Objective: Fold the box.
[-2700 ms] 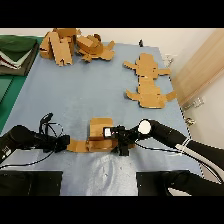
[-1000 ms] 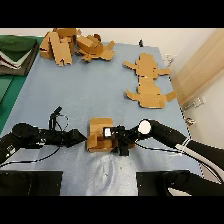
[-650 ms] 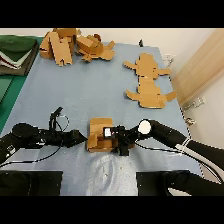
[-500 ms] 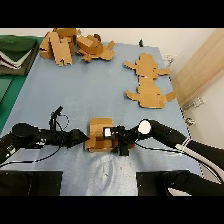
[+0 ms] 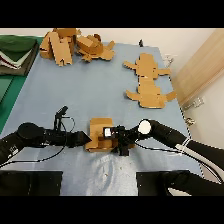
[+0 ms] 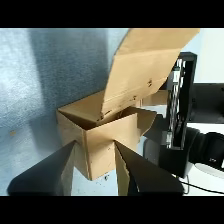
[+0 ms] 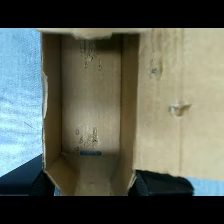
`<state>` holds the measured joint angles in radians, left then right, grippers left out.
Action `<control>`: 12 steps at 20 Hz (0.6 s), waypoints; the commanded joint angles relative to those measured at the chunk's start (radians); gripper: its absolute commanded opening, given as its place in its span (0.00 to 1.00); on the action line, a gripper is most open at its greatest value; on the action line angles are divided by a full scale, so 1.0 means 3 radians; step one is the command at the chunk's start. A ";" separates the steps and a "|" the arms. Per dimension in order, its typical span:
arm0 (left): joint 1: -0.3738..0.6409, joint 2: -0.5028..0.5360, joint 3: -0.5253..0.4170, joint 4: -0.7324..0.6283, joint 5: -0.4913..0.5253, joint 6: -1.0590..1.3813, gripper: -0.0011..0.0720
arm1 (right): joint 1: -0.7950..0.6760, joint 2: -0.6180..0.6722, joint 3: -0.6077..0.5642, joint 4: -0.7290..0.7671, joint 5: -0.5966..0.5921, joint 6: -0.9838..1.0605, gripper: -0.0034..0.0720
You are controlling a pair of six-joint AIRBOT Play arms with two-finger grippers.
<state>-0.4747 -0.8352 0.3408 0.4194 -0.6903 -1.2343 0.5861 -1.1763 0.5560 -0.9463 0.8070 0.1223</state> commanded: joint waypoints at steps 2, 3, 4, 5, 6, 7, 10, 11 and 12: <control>-0.0526 -0.0067 0.0409 0.1230 0.0258 -0.1273 0.49 | 0.0000 -0.0003 -0.0001 0.0000 0.0000 0.0001 0.72; -0.0660 -0.0135 0.0482 0.1534 0.0259 -0.1661 0.49 | 0.0000 -0.0003 -0.0001 0.0000 0.0001 0.0001 0.72; -0.0799 -0.0220 0.0543 0.1793 0.0270 -0.1996 0.49 | 0.0000 -0.0003 -0.0001 0.0000 0.0001 0.0001 0.72; -0.0912 -0.0310 0.0598 0.1970 0.0267 -0.2243 0.49 | 0.0000 -0.0003 -0.0001 0.0000 0.0001 0.0001 0.72; -0.1013 -0.0418 0.0654 0.2082 0.0259 -0.2430 0.49 | 0.0000 -0.0003 -0.0001 0.0000 0.0001 0.0001 0.72; -0.1095 -0.0518 0.0707 0.2120 0.0261 -0.2533 0.49 | 0.0000 -0.0003 -0.0001 0.0000 0.0000 0.0001 0.72; -0.1251 -0.0804 0.0908 0.2135 0.0258 -0.2677 0.49 | 0.0000 -0.0003 -0.0001 0.0000 0.0001 0.0001 0.72; -0.1266 -0.0875 0.0965 0.2136 0.0258 -0.2714 0.49 | 0.0000 -0.0003 -0.0001 0.0000 0.0001 0.0001 0.72; -0.1266 -0.0937 0.1025 0.2148 0.0233 -0.2771 0.49 | 0.0000 -0.0003 -0.0001 0.0000 0.0001 0.0001 0.72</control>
<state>-0.8223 -1.0542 0.5972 1.0214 -0.6266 -1.9709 0.5861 -1.1763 0.5560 -0.9466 0.8074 0.1223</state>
